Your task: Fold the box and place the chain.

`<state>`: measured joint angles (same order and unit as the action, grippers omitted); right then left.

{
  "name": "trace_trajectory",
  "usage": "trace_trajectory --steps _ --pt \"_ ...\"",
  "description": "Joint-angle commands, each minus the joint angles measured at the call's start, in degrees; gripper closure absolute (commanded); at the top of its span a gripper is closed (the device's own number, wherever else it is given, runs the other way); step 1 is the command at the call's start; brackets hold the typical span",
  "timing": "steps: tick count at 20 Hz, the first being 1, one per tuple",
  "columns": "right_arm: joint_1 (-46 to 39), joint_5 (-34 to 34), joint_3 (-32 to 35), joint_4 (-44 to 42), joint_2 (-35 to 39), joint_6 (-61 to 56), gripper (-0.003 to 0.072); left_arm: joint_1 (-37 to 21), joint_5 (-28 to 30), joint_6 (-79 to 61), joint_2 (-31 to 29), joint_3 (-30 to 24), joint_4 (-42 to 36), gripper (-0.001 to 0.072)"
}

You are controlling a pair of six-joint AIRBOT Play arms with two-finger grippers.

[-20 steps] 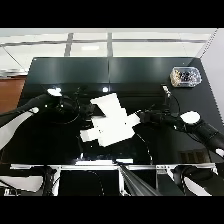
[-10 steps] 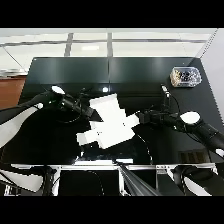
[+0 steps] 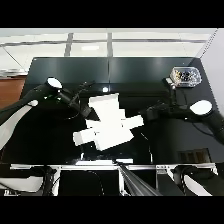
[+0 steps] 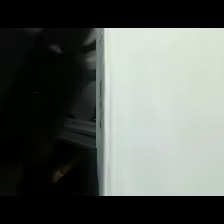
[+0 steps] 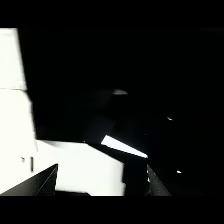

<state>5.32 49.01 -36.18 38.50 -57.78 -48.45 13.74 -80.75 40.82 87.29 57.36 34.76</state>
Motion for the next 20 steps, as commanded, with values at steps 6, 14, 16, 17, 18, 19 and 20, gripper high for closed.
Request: trace_trajectory --steps 6,14,16,17,18,19,20 --pt "-5.44 1.84 -3.85 11.5 0.02 3.56 0.0082 8.48 27.85 -39.28 -22.16 -23.12 -3.26 0.0683" --pt "-5.44 1.57 -3.8 11.56 0.0 12.5 0.0083 9.16 28.61 -39.63 -12.72 -14.93 4.04 0.0683" --pt "-5.27 0.0 -3.56 11.58 -0.04 13.81 0.0083 9.18 29.83 -41.68 -10.23 -13.6 3.74 0.0683" --pt "-5.2 -0.33 -3.26 11.65 -0.31 15.1 0.0082 9.18 30.51 -43.25 -9.14 -13.07 3.52 0.0683" --pt "-5.2 -0.26 -3.06 11.63 -0.74 15.69 0.0082 9.18 31.19 -43.52 -8.2 -12.46 3.52 0.0684" --pt "-5.18 -0.22 -2.62 11.58 -1.31 15.74 0.0081 9.18 31.21 -43.5 -7.32 -11.67 3.54 0.0684" --pt "-5.18 -0.22 -1.99 11.45 -1.68 15.8 0.0078 9.18 31.23 -43.5 -6.75 -11.13 3.52 0.0684"
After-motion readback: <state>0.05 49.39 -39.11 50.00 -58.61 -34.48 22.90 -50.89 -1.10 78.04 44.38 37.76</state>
